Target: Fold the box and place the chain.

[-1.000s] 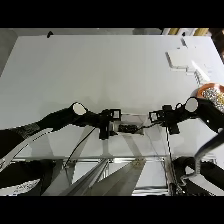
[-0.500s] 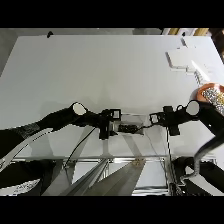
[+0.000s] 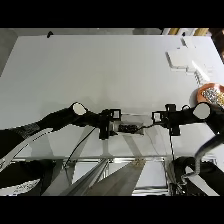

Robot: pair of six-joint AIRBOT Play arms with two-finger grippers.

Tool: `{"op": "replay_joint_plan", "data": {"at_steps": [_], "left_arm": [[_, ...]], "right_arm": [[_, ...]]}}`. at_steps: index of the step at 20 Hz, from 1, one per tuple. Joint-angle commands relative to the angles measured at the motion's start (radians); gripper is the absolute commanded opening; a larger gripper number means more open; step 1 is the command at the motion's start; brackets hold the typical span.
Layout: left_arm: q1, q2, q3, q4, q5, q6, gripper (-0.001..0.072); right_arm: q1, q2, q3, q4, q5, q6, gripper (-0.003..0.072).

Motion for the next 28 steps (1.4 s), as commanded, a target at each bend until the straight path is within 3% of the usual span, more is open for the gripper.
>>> {"op": "replay_joint_plan", "data": {"at_steps": [1, 11, 14, 16, 20, 24, 28], "left_arm": [[0.0, 0.001, 0.001, 0.0, 0.0, 0.0, 0.0393], [0.0, 0.001, 0.001, 0.0, 0.0, 0.0, 0.0393], [0.0, 0.001, 0.001, 0.0, 0.0, 0.0, 0.0393], [0.0, 0.001, 0.001, 0.0, 0.0, 0.0, 0.0393], [0.0, 0.001, 0.001, 0.0, 0.0, 0.0, 0.0393], [0.0, 0.001, 0.001, 0.0, 0.0, 0.0, 0.0393], [0.0, 0.001, 0.001, 0.0, 0.0, 0.0, 0.0393]], "right_arm": [[0.0, -0.045, -0.009, 0.001, -0.046, 0.0, 0.0227], [0.0, -0.186, -0.011, -0.004, -0.078, 0.0, 0.0216], [0.0, -0.186, -0.012, -0.012, -0.057, 0.002, 0.0015], [0.0, -0.173, -0.012, -0.019, -0.012, 0.005, 0.0017], [0.0, -0.015, -0.012, -0.004, 0.029, 0.106, 0.0017], [0.074, 0.189, -0.014, 0.157, 0.08, 0.11, 0.0017], [0.263, 0.252, -0.014, 0.311, -0.031, 0.11, 0.0017]]}}
